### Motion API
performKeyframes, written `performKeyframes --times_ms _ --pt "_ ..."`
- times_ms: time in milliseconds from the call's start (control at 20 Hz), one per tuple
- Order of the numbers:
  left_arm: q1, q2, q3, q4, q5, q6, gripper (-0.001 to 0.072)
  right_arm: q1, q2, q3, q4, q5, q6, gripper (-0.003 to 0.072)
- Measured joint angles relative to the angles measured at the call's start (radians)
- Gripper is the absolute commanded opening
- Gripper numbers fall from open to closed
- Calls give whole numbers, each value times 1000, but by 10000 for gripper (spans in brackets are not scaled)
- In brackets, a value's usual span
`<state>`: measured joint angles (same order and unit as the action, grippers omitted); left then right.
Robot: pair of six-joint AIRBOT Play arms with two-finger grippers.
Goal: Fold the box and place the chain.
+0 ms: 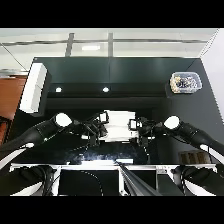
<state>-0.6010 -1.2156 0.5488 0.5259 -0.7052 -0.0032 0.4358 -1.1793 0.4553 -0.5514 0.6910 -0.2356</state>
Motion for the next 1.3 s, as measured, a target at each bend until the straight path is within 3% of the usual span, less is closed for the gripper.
performKeyframes --times_ms 50,100,150,250,350,400,450,500,600,650,800,900,1100,1300 --pt "-2 -5 0 -2 1 0 214 0 0 0 0 0 0 497" --pt "-4 -9 0 -4 3 0 386 0 0 0 0 0 0 496" --pt "-5 -11 0 -7 9 0 471 0 0 0 0 1 -1 497" --pt "-6 -14 0 -7 17 0 388 0 0 0 0 2 -1 497" --pt "-7 -15 0 -8 18 0 421 0 0 0 0 2 -1 496" --pt "-7 -15 0 -9 19 0 404 0 0 0 0 1 -1 497" --pt "-7 -15 0 -9 20 0 179 0 0 0 0 0 -1 497" --pt "-7 -14 0 -3 21 0 135 0 0 0 0 0 -1 497" --pt "-7 -1 0 25 18 -3 128 0 0 0 1 -3 0 497" --pt "-6 11 2 45 18 -13 28 0 0 0 1 -5 0 497" --pt "24 73 7 139 14 -134 26 0 0 0 2 -7 0 497" --pt "79 134 11 248 6 -347 27 0 0 0 2 -7 0 497" --pt "263 250 20 549 -159 -783 26 0 0 0 2 -7 0 497" --pt "498 290 9 692 -336 -1165 27 0 0 0 2 -8 0 497"
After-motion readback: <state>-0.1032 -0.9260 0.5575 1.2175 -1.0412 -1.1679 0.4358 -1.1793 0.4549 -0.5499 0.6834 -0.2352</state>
